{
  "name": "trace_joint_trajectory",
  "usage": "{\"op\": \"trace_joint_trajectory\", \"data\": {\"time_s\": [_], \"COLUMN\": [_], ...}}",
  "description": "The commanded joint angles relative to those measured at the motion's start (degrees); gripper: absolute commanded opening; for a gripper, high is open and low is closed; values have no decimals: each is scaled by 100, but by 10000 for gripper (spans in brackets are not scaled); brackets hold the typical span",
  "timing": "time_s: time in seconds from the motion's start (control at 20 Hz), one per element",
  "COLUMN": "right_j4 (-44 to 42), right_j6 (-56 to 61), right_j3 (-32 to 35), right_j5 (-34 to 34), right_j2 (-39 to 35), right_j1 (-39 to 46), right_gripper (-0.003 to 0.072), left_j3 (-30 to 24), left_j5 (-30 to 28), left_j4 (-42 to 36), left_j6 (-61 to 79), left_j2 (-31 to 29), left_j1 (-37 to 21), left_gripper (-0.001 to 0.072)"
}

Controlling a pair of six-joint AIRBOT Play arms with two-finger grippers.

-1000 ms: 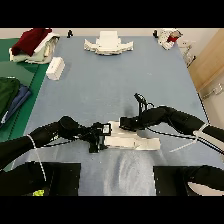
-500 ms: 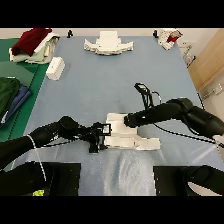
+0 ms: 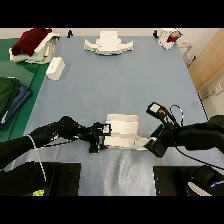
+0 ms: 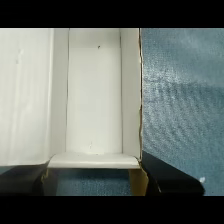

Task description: Fold the box.

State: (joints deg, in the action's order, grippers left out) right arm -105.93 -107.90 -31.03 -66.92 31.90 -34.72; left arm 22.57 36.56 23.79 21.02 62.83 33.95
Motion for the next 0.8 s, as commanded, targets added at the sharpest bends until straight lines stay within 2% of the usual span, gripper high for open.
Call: {"op": "trace_joint_trajectory", "data": {"time_s": [0.0, 0.2, 0.4, 0.55, 0.6, 0.65, 0.7, 0.75], "right_j4": [372, -358, -887, -1043, -1040, -1047, -1095, -1128], "right_j6": [-1491, -3425, -4339, -4577, -4579, -4579, -4579, -4581], "right_j3": [669, 1078, 1071, 1051, 1051, 1051, 1049, 1049], "right_j5": [367, 1681, 2124, 2129, 2127, 2122, 2122, 2124], "right_j2": [-273, 282, 988, 1088, 1088, 1088, 1088, 1088], "right_j1": [-2, -2, -2, -2, -2, -2, -4, -4], "right_gripper": [616, 616, 613, 603, 562, 452, 387, 268], "left_j3": [4, 4, 4, 4, 4, 4, 4, 4], "left_j5": [-2, -2, -2, -2, -2, -2, -2, -2], "left_j4": [0, 0, 0, 0, 0, 0, 0, 0], "left_j6": [0, 0, 0, -2, -2, -2, -2, -2], "left_j2": [2, 2, 2, 2, 2, 2, 2, 2], "left_j1": [-2, -2, -2, -2, -2, -2, -2, -2], "left_gripper": [464, 464, 464, 464, 464, 464, 464, 464]}}
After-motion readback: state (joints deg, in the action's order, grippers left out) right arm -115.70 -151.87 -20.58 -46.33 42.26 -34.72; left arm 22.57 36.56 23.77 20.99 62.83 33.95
